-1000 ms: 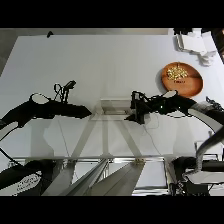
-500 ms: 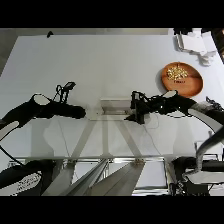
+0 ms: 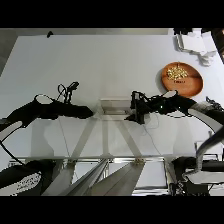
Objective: Fold the box and place the chain.
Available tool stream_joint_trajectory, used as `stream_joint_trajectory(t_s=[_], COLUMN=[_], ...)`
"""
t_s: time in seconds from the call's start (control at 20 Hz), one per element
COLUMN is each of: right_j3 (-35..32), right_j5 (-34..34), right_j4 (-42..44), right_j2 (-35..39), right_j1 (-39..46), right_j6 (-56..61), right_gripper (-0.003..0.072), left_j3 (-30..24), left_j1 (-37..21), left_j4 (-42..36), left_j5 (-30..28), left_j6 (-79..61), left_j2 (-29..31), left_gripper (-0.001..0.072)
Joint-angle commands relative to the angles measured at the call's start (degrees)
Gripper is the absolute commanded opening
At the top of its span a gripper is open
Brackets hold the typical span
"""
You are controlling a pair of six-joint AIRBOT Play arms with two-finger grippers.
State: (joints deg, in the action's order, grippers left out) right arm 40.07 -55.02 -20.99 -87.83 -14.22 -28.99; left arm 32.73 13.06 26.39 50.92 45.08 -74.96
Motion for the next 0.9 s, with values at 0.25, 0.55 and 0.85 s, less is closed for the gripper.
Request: stream_joint_trajectory(t_s=[0.25,0.55,0.85], right_j3=[0.04,0.04,0.04], right_j5=[-0.04,-0.04,-0.04], right_j4=[0.02,0.02,0.02], right_j2=[-0.04,-0.04,-0.04], right_j1=[0.02,0.0,0.0], right_j6=[0.02,0.02,0.02], right_gripper=[0.0448,0.0448,0.0448], left_j3=[0.02,0.02,0.02], left_j1=[0.96,4.31,11.28], left_j4=[-10.29,-10.25,-8.48], left_j5=[1.16,-2.93,-15.8], left_j6=[-1.62,-2.64,-1.57], left_j2=[2.25,2.16,2.12], left_gripper=[0.03,0.0641,0.0641])
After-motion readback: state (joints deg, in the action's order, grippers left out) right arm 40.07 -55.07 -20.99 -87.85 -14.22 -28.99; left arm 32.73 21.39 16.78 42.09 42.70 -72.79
